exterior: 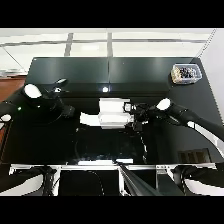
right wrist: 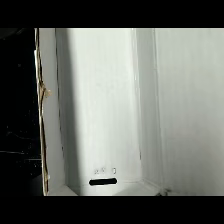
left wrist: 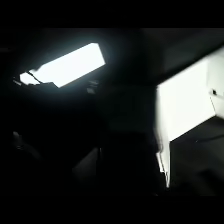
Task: Fold the box and place the chain.
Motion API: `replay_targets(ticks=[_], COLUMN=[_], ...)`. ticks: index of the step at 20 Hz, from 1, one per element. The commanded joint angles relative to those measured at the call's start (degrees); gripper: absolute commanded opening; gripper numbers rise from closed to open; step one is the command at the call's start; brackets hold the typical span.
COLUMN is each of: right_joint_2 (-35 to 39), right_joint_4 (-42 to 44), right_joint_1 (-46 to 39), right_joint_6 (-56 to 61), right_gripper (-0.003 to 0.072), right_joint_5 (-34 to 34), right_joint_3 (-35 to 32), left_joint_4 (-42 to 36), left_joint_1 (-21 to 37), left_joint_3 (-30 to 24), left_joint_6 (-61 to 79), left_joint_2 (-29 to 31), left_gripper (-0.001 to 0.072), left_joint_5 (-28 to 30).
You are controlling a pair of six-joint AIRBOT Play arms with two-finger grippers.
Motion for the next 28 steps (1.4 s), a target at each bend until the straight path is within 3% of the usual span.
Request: replay_targets(ticks=[1,3,7,12,13,14,15,16,20,21,23,28], right_joint_2=[0.00,0.00,0.00,0.00,0.00,0.00,0.00,0.00,0.00,0.00,0.00,0.00], right_joint_4=[0.00,0.00,0.02,0.00,0.02,0.00,0.00,0.02,0.00,0.00,0.00,0.00], right_joint_1=[0.04,0.04,0.04,0.07,0.04,0.04,0.04,0.04,0.04,0.04,0.04,0.04], right_joint_6=[0.02,0.02,0.04,0.04,0.04,0.04,0.04,0.04,0.04,0.04,0.04,0.04], right_gripper=[0.0060,0.0060,0.0060,0.0060,0.0060,0.0060,0.0060,0.0060,0.0060,0.0060,0.0060,0.0060], right_joint_5=[0.04,0.04,0.02,0.02,0.02,0.00,0.02,0.02,0.02,0.02,0.02,0.00], right_joint_3=[-0.02,-0.02,-0.02,-0.02,-0.02,-0.02,-0.02,-0.02,-0.02,-0.02,-0.02,-0.02], left_joint_4=[-21.11,-25.22,-26.97,-29.66,-29.66,-29.70,-29.66,-29.70,-29.11,-28.30,-23.47,-7.15], left_joint_1=[9.16,8.31,0.55,-1.92,-1.95,-2.05,-2.21,-2.60,-7.32,-8.98,-12.22,-19.41], left_joint_3=[-6.03,-6.64,-5.31,1.66,2.71,3.56,4.07,4.33,5.27,6.08,8.48,15.47], left_joint_6=[-1.51,2.80,6.32,13.44,13.99,13.92,13.86,13.16,11.80,10.45,5.86,-11.89], left_joint_2=[-4.02,-7.80,-12.66,-12.96,-12.96,-12.96,-12.96,-12.96,-12.94,-12.94,-12.94,-12.94], left_gripper=[0.0027,0.0026,0.0027,0.0032,0.0123,0.0371,0.0557,0.0583,0.0573,0.0534,0.0483,0.0481], left_joint_5=[-3.19,-3.19,-1.62,-6.34,-8.22,-9.97,-11.02,-11.34,-8.15,-7.39,-6.58,-5.27])
